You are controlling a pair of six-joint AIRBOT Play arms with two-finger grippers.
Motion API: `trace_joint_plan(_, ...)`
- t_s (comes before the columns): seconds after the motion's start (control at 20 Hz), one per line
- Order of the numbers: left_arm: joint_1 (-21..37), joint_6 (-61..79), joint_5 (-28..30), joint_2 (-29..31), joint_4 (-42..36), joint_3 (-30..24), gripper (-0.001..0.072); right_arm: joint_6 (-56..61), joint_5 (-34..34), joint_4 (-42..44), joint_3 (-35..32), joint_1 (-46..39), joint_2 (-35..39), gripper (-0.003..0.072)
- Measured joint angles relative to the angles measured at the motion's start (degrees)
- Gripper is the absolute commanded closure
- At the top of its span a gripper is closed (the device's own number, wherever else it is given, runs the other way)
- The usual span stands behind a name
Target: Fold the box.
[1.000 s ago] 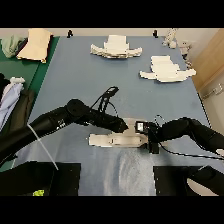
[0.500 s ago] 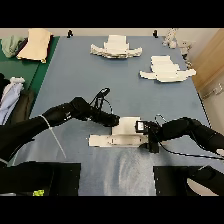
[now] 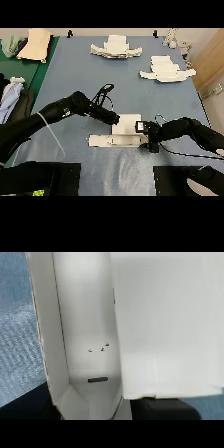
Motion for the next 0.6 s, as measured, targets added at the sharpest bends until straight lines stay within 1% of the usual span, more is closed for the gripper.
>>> trace_joint_plan(0.1, -0.59, 0.87, -1.88, 4.24, 4.31, 0.52, 0.0698, 0.00, -0.02, 0.00, 0.00, 0.00, 0.00, 0.0138)
trace_joint_plan(0.25, -3.74, 1.55, -4.90, 11.10, 12.37, 0.00, 0.0698, 0.00, -0.02, 0.02, 0.00, 0.00, -0.02, 0.0139)
trace_joint_plan(0.45, -9.51, 1.97, -6.49, 18.51, 21.77, -2.27, 0.0697, 0.00, -0.02, 0.04, -0.02, 0.00, -0.02, 0.0138)
trace_joint_plan(0.6, -11.65, 6.05, -8.09, 22.38, 25.62, -5.05, 0.0695, 0.02, -0.04, 0.07, -0.02, 0.00, -0.02, 0.0139)
